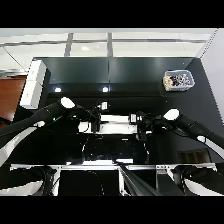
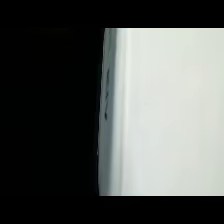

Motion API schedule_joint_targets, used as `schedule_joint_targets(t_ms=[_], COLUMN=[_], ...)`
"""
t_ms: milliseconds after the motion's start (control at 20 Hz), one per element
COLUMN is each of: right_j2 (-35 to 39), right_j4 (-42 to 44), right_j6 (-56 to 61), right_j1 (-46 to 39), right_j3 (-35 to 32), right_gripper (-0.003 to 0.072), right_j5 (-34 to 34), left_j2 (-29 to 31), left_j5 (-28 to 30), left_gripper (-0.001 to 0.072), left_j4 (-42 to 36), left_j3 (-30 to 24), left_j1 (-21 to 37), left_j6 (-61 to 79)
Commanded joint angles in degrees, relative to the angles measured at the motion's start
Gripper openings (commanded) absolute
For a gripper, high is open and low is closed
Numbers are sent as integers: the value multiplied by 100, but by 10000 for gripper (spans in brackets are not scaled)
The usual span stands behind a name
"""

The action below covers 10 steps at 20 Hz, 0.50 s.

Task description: Fold the box and place the chain.

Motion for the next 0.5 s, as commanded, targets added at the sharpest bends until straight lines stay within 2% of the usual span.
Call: schedule_joint_targets(t_ms=[0, 250, 450], right_j2=[-7, -289, -302], right_j4=[-22, -374, -479], right_j6=[103, 828, 837], right_j1=[20, 39, 39], right_j3=[2, 304, 323], right_gripper=[681, 681, 681], right_j5=[-98, -103, 2], left_j2=[-4, -4, -4], left_j5=[22, 22, 22], left_gripper=[24, 24, 24], left_j4=[2, 2, 2], left_j3=[7, 7, 7], left_j1=[2, 2, 2], left_j6=[2, 2, 2])
